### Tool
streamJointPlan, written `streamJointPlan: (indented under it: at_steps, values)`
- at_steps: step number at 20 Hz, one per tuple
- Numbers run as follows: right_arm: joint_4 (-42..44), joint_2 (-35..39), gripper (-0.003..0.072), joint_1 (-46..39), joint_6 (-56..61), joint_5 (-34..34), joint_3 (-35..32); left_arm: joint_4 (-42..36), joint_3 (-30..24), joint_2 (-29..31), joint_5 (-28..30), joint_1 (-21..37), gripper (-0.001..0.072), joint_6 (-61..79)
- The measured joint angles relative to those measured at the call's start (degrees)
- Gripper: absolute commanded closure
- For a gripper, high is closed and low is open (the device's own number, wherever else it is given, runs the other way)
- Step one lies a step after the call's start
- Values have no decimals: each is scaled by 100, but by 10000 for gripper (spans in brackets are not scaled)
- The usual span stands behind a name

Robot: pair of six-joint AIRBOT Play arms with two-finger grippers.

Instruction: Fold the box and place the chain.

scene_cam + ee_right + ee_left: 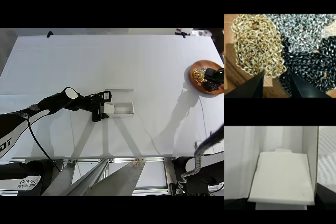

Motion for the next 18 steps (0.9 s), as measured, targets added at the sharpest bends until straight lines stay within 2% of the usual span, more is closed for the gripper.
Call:
streamJointPlan:
  at_steps: [6,9,12,15,18]
  values:
    - [212,-164,325,144,-258,-197,20,2,0,0,0,0,201,-2]
    - [361,-225,390,339,-389,-365,22,2,0,0,0,0,201,-2]
    - [424,-330,673,503,-420,-463,28,0,0,0,0,0,201,-2]
    - [461,-356,675,586,-437,-431,28,0,0,0,-2,0,201,-2]
    - [459,-170,675,621,-452,-50,11,2,0,0,0,0,201,-2]
